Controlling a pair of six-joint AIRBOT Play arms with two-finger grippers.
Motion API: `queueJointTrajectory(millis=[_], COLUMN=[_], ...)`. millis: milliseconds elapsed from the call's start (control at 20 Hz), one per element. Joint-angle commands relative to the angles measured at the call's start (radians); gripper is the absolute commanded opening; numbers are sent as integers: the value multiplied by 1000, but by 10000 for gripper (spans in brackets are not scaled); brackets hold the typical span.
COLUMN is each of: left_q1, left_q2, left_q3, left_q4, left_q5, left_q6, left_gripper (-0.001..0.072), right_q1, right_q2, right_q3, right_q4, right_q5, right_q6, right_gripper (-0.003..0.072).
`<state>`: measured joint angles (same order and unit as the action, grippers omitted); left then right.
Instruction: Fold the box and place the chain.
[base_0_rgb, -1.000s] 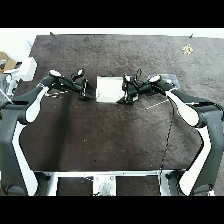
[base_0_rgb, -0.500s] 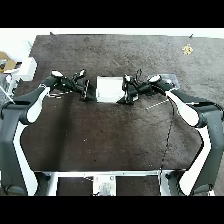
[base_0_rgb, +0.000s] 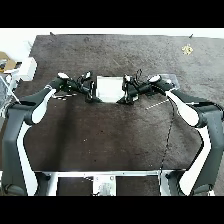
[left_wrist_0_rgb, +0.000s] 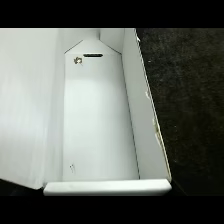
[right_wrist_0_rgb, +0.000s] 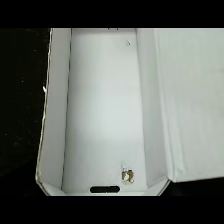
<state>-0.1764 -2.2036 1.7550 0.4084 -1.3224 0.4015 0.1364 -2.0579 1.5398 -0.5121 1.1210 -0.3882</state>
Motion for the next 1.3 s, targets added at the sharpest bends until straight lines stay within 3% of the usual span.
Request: queueJointTrajectory(millis=[0, 900, 950, 1050, 1250], left_q1=[-5, -5, -5, -5, -5], left_q2=[-1, -22, -22, -22, -22], left_q3=[0, 0, 0, 0, 0], left_q4=[8, 2, 2, 5, 6], left_q5=[25, 32, 32, 30, 30], left_q6=[0, -1, -2, -5, -9], left_gripper=[720, 717, 665, 342, 352], right_q1=[0, 0, 0, 0, 0], right_q2=[0, 0, 0, 0, 0], right_q3=[0, 0, 0, 0, 0], right_q4=[0, 0, 0, 0, 0], right_q5=[0, 0, 0, 0, 0], right_q6=[-2, -2, -2, -2, -2], right_gripper=[244, 244, 244, 243, 243])
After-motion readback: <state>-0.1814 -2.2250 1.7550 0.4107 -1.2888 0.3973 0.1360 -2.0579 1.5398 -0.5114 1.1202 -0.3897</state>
